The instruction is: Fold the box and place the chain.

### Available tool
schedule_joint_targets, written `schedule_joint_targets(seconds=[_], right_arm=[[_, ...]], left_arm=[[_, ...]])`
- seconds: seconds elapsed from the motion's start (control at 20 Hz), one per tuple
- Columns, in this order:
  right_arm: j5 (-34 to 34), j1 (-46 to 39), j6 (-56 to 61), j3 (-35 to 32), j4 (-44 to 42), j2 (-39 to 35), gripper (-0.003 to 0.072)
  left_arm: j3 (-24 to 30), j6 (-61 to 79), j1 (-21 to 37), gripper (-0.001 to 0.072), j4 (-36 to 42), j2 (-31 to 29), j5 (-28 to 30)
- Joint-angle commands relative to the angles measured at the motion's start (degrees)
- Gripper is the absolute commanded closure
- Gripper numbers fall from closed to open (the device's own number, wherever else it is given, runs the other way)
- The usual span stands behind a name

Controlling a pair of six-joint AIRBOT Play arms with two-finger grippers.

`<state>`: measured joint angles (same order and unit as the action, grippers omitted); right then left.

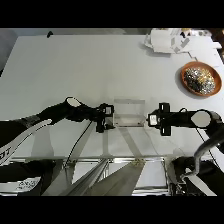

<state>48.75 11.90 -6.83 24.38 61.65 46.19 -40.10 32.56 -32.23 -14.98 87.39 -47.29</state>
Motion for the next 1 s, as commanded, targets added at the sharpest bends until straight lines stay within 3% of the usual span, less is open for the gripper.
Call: schedule_joint_targets(seconds=[0.0, 0.1, 0.2, 0.4, 0.55, 0.85, 0.95], right_arm=[[-0.35, 0.00, -4.39, -0.13, 0.81, 2.43, 0.0368], [-0.52, 0.00, -8.17, -0.13, -3.78, 5.44, 0.0376], [-2.14, 0.00, -8.85, -0.11, -7.34, 7.63, 0.0467], [-2.91, 0.02, -8.87, -0.11, -10.01, 10.10, 0.0473], [-2.93, 0.11, -8.90, -0.13, -12.79, 11.41, 0.0589], [-2.78, 0.20, -10.25, -0.13, -18.69, 11.89, 0.0584], [-2.34, 0.20, -10.29, -0.13, -20.22, 12.63, 0.0539]], left_arm=[[-0.04, 0.00, 0.00, 0.0695, -0.02, -0.04, -0.07], [-0.04, 0.00, 0.00, 0.0695, -0.02, -0.04, -0.04], [-0.04, 0.00, 0.00, 0.0695, -0.02, -0.04, -0.07], [-0.04, 0.00, 0.00, 0.0695, -0.02, -0.04, -0.04], [-0.04, 0.00, 0.00, 0.0695, -0.02, -0.04, -0.04], [-0.04, 0.00, 0.00, 0.0695, -0.02, -0.04, -0.07], [-0.04, 0.00, 0.00, 0.0695, -0.02, -0.04, -0.04]])
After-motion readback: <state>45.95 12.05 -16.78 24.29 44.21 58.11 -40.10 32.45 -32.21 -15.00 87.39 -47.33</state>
